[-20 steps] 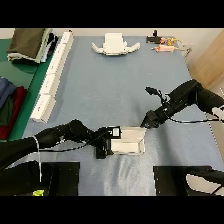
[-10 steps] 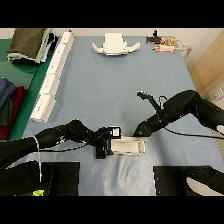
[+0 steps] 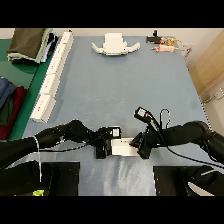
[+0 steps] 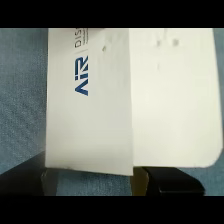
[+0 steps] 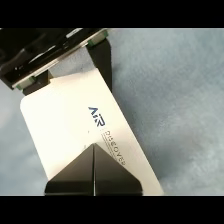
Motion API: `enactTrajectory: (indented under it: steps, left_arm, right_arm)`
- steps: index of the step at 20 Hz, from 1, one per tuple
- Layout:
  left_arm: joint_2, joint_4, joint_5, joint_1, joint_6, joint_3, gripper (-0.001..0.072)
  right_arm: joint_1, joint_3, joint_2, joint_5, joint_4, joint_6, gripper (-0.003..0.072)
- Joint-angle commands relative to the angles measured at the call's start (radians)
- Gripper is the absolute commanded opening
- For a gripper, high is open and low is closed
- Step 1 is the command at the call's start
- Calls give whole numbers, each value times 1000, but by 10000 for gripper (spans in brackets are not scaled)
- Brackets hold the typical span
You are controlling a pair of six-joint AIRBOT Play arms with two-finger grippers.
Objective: Fold the box.
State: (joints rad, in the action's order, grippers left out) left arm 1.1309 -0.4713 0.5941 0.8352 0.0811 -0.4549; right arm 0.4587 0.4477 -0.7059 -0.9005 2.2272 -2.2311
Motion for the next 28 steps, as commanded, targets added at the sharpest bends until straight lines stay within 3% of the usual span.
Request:
enactTrajectory:
  steps: [1, 2, 3, 13, 17, 19, 28]
  left_arm:
    - [0, 0, 0, 0, 0, 0, 473]
    - [0, 0, 0, 0, 0, 0, 472]
    - [0, 0, 0, 0, 0, 0, 473]
    - [0, 0, 0, 0, 0, 0, 473]
    - [0, 0, 0, 0, 0, 0, 473]
    - [0, 0, 0, 0, 0, 0, 473]
    - [0, 0, 0, 0, 0, 0, 473]
  right_arm:
    - [89, -44, 73, 99, -123, -8, 68]
    - [99, -44, 74, 105, -127, -43, 318]
    - [108, -44, 74, 110, -130, -95, 461]
    - [135, -44, 75, 103, -150, -281, 473]
    - [251, -44, 75, 164, -292, -283, 473]
    - [292, -44, 68, 194, -347, -280, 525]
    - [310, -40, -22, 250, -388, -280, 525]
